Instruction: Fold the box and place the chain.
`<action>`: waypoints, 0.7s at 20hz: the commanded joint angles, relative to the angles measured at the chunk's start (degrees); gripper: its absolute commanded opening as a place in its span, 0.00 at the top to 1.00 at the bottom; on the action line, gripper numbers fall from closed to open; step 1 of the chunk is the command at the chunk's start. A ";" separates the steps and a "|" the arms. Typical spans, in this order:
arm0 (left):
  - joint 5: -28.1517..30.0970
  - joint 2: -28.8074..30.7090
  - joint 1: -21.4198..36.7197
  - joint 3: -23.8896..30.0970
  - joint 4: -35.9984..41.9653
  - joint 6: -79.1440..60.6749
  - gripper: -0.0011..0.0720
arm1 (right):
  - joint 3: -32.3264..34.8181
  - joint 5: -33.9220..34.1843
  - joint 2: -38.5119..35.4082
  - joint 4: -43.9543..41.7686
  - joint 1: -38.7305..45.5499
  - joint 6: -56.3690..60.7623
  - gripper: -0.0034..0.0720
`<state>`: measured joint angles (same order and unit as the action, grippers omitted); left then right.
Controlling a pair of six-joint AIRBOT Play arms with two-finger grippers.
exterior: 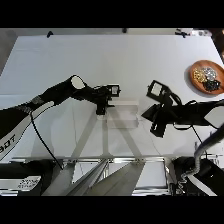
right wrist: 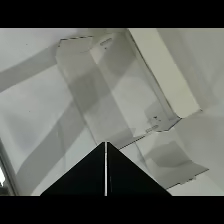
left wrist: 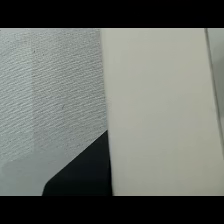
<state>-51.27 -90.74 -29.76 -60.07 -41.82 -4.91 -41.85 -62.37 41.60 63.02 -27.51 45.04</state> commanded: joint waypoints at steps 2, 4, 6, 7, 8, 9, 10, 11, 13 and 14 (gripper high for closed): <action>0.00 0.04 0.02 -0.07 0.02 0.00 0.96 | 1.53 0.37 -1.22 9.29 -12.98 5.01 0.94; 0.00 0.04 0.02 -0.07 0.00 0.00 0.96 | 6.75 5.33 -5.27 17.53 -19.54 9.99 0.94; 0.02 0.04 0.02 -0.07 0.00 0.00 0.96 | 13.07 9.09 -10.08 26.77 -25.55 14.45 0.94; 0.00 0.04 0.02 -0.07 0.00 0.00 0.96 | 15.76 9.18 -12.22 29.20 -27.23 15.50 0.94; 0.00 0.04 0.02 -0.07 0.00 0.00 0.96 | 18.21 9.07 -14.05 29.92 -27.89 17.16 0.94; 0.00 0.04 0.02 -0.07 0.00 0.02 0.96 | 20.09 9.11 -15.02 30.01 -27.89 19.04 0.94; 0.00 0.04 0.02 -0.07 0.00 0.00 0.96 | 21.11 9.31 -15.15 30.32 -27.89 20.92 0.94; 0.00 0.04 0.02 -0.07 0.00 0.00 0.96 | 21.64 10.47 -15.08 31.54 -27.89 22.86 0.94; 0.00 0.04 0.02 -0.07 0.00 0.00 0.96 | 21.68 15.06 -14.08 32.63 -27.89 23.96 0.91; 0.00 0.04 0.02 -0.07 0.00 0.00 0.96 | 21.70 17.35 -12.83 33.53 -27.89 23.85 0.79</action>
